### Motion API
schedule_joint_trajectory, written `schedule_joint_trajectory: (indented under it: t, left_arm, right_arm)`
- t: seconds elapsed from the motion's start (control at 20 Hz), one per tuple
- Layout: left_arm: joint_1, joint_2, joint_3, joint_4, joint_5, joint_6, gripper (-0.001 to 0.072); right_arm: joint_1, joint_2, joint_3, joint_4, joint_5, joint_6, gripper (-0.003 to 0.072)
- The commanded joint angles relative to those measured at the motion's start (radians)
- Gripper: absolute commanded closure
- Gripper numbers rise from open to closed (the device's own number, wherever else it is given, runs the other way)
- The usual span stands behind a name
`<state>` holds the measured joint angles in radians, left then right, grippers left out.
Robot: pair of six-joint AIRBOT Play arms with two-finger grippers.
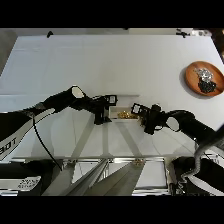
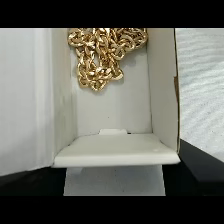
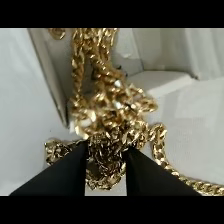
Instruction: Fold the box and place the chain.
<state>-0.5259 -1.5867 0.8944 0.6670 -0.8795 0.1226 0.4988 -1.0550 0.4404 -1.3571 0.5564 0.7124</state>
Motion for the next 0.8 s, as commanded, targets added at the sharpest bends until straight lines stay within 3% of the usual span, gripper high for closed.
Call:
schedule_joint_trajectory:
  t: [0.0,0.1,0.3,0.55,0.75]
  left_arm:
    - [0.0,0.001,0.0,0.0,0.0,0.0,0.0295]
    - [0.0,0.0,0.0,0.0,0.0,0.0,0.0295]
    - [0.0,0.0,0.0,0.0,0.0,0.0,0.0295]
    - [0.0,0.001,0.0,0.0,0.0,0.0,0.0295]
    - [0.0,0.0,0.0,0.0,0.0,0.0,0.0295]
  right_arm:
    - [0.0,-0.013,-0.001,0.003,-0.018,0.023,0.0547]
    - [0.0,-0.013,0.0,0.003,0.002,0.024,0.0676]
    - [0.0,0.047,0.0,-0.029,0.024,0.124,0.0677]
    - [0.0,0.296,0.0,-0.034,0.112,0.19,0.0677]
    - [0.0,0.484,0.0,0.014,0.082,0.253,0.0677]
